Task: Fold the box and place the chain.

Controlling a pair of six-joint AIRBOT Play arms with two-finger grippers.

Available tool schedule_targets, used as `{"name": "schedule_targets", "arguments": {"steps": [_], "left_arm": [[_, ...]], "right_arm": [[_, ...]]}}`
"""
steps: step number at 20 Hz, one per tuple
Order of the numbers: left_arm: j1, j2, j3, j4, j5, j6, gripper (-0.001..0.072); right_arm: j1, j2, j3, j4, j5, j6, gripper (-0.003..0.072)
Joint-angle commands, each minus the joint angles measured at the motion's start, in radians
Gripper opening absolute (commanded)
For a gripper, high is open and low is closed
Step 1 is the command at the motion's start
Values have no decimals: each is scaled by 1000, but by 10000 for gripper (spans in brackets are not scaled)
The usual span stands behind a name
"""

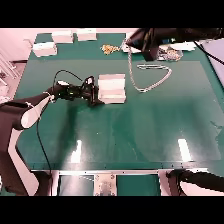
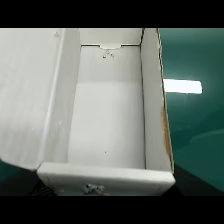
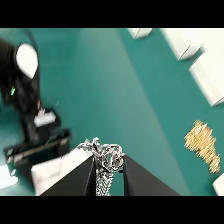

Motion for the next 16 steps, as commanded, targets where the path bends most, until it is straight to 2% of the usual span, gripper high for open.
{"name": "schedule_targets", "arguments": {"steps": [1,5,10,14,16], "left_arm": [[1,0,1,0,0,0,290],[1,0,1,0,0,0,290],[1,0,1,0,0,0,290],[1,0,1,0,0,0,290],[1,0,1,0,0,0,290]], "right_arm": [[67,12,1,34,-160,26,2],[76,-27,-24,56,-157,62,2],[63,-40,-177,57,-166,102,3],[45,-55,-333,57,-295,101,2],[39,-81,-374,58,-309,101,2]]}}
